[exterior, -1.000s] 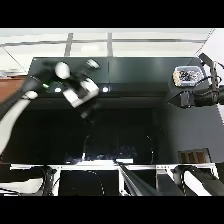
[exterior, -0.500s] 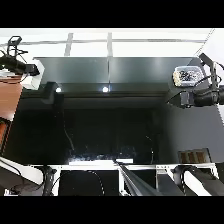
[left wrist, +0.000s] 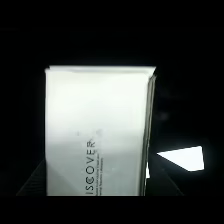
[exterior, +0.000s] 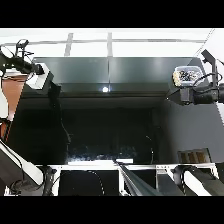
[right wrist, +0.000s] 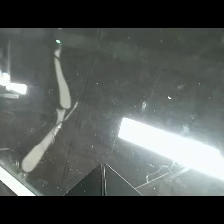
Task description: Fold the box and place the chain.
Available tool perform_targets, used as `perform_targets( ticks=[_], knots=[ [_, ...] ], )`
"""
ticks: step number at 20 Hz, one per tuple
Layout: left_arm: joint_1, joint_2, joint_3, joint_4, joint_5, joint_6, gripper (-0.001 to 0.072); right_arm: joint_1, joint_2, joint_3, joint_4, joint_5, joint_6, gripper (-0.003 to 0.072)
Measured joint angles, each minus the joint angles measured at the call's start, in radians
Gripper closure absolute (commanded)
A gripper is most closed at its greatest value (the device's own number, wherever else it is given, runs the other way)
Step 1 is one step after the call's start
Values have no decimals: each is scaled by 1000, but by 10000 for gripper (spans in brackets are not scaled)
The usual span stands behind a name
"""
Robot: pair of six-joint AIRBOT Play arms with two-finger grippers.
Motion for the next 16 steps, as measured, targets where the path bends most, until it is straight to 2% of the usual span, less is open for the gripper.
perform_targets(
  ticks=[3, 5, 6, 7, 8, 9, 12, 14, 16],
  knots=[
    [-24, 59, 40, 68, -22, -61, -8, 0, 0, 0, 1, 3, -4, 673],
    [-38, 124, 47, 100, -96, -135, 31, 0, 0, 0, -7, 0, -7, 673],
    [-45, 160, 48, 107, -142, -183, 166, 0, 0, 0, -22, -15, -7, 673],
    [-54, 200, 44, 112, -210, -236, 459, 0, 0, 0, -35, -34, -7, 673],
    [-64, 236, 34, 113, -274, -276, 623, 0, 0, 0, -51, -54, -7, 673],
    [-76, 280, 14, 112, -340, -307, 681, 0, 0, 0, -66, -75, -8, 673],
    [-123, 438, -98, 73, -445, -360, 680, 0, 0, 0, -109, -88, -11, 674],
    [-164, 564, -218, 33, -429, -371, 680, 0, 3, -3, -138, -90, -37, 674],
    [-212, 728, -406, 1, -341, -368, 679, 0, 25, -39, -142, -147, -81, 674]
  ],
)
